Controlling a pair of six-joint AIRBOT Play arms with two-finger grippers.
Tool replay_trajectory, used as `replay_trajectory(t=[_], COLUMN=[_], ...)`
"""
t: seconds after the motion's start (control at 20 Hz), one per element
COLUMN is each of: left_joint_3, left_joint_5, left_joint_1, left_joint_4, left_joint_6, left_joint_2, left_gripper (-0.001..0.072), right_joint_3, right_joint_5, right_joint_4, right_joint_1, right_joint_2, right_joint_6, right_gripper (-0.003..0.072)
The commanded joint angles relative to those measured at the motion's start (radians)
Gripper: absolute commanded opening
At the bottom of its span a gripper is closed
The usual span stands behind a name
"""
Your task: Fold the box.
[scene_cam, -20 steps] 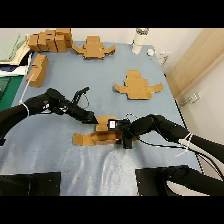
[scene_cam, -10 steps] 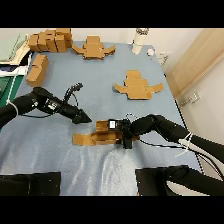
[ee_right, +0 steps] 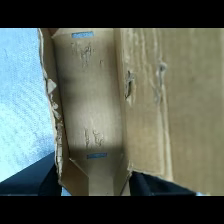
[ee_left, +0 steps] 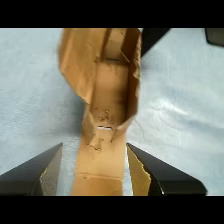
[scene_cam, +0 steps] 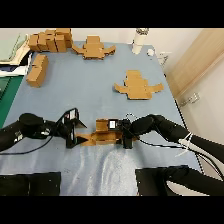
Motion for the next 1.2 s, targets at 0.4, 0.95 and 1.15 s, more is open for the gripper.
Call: replay_trajectory(t=[0.4, 0.95, 1.15], left_joint_3=[-0.023, 0.015, 0.019], left_joint_5=[0.108, 0.115, 0.134], left_joint_1=[-0.121, -0.140, -0.163], left_joint_4=[-0.069, -0.071, -0.115], left_joint_6=[0.070, 0.085, 0.136], left_joint_2=[-0.058, -0.116, -0.117], left_gripper=[0.0599, 0.0235, 0.0233], right_joint_3=[0.000, 0.000, 0.000], right_joint_5=[0.000, 0.000, 0.000], right_joint_4=[0.000, 0.000, 0.000], right_joint_1=[0.000, 0.000, 0.000], right_joint_2=[0.001, 0.001, 0.001], right_joint_6=[0.000, 0.000, 0.000], right_gripper=[0.0474, 0.0474, 0.0474])
